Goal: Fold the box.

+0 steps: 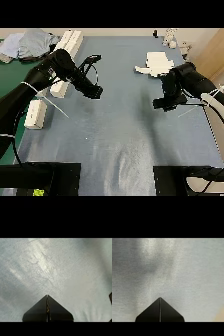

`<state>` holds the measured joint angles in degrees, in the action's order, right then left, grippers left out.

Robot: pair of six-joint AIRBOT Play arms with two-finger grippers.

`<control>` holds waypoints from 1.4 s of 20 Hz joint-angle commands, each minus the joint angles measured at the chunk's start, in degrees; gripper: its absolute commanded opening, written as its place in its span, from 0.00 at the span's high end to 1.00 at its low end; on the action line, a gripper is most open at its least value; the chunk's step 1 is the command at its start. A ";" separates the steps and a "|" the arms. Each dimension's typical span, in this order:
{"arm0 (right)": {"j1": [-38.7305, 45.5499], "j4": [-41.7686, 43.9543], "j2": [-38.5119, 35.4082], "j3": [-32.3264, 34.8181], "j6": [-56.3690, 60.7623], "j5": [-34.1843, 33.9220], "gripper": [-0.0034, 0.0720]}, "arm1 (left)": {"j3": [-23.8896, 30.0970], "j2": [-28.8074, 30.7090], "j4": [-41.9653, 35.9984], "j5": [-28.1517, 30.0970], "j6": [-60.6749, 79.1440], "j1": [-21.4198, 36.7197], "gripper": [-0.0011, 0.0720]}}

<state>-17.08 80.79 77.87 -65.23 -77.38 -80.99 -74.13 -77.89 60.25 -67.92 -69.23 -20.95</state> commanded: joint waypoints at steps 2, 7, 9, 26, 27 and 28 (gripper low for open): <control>0.00 0.00 0.02 -0.04 0.00 0.00 0.95 | -0.04 -0.02 0.00 0.00 0.00 -0.04 0.97; 0.00 -0.02 0.04 -0.07 0.00 1.20 0.95 | -0.02 -0.02 0.00 0.00 0.00 -0.04 0.97; 0.00 0.00 0.02 -0.07 0.00 4.63 0.95 | -0.04 -0.02 0.02 0.00 0.00 -0.04 0.97; 35.30 32.59 35.74 -52.46 1.57 13.53 0.42 | -0.04 -0.02 0.00 0.00 0.00 -0.04 0.97; 37.83 39.76 37.35 -52.28 0.90 16.15 0.42 | -0.02 -0.02 0.00 0.00 0.00 -0.04 0.97; 39.76 44.85 39.10 -52.30 0.00 17.46 0.42 | -0.02 -0.02 0.00 0.00 0.00 -0.04 0.97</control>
<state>14.81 105.95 110.24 -112.22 -75.57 -69.52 -74.13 -77.89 60.23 -67.94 -69.25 -20.95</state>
